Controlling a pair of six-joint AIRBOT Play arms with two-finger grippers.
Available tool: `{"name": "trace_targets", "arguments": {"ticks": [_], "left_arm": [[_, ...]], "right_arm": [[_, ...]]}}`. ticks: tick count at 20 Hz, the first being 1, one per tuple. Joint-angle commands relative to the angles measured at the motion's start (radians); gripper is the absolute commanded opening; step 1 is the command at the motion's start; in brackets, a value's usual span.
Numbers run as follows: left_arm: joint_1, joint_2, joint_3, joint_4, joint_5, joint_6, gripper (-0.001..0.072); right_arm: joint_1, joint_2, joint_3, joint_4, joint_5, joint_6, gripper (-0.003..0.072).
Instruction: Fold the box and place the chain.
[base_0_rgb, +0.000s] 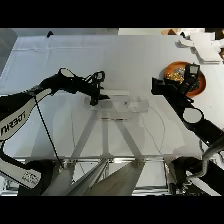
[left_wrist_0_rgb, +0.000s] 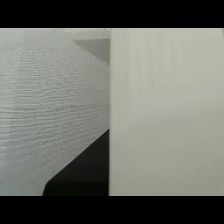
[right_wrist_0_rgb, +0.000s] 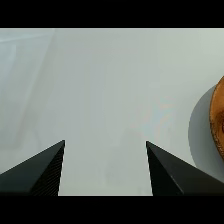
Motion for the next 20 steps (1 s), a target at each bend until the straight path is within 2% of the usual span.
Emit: {"name": "trace_targets", "arguments": {"ticks": [1, 8, 11, 13, 17, 20], "left_arm": [[0.0, 0.0, 0.0, 0.037, 0.003, 0.0, 0.0009], [0.0, 0.0, 0.0, 0.037, 0.002, 0.0, 0.0012], [0.0, 0.0, 0.0, 0.037, 0.002, 0.0, 0.0012], [0.0, 0.0, 0.0, 0.037, 0.002, 0.0, 0.0012], [0.0, 0.0, 0.0, 0.037, 0.002, 0.0, 0.0012], [0.0, 0.0, 0.0, 0.037, 0.002, 0.0, 0.0012]], "right_arm": [[0.0, 0.001, 0.001, 0.0, 0.0, 0.0, 0.0553], [0.001, 0.001, 0.001, 0.0, 0.005, 0.001, 0.0553], [0.001, 0.02, 0.005, -0.008, 0.084, -0.002, 0.0553], [0.001, 0.053, 0.012, -0.077, 0.203, -0.017, 0.0552], [0.001, 0.121, 0.075, -0.336, 0.593, -0.101, 0.056], [0.001, 0.155, 0.096, -0.352, 0.85, -0.282, 0.0564]]}}
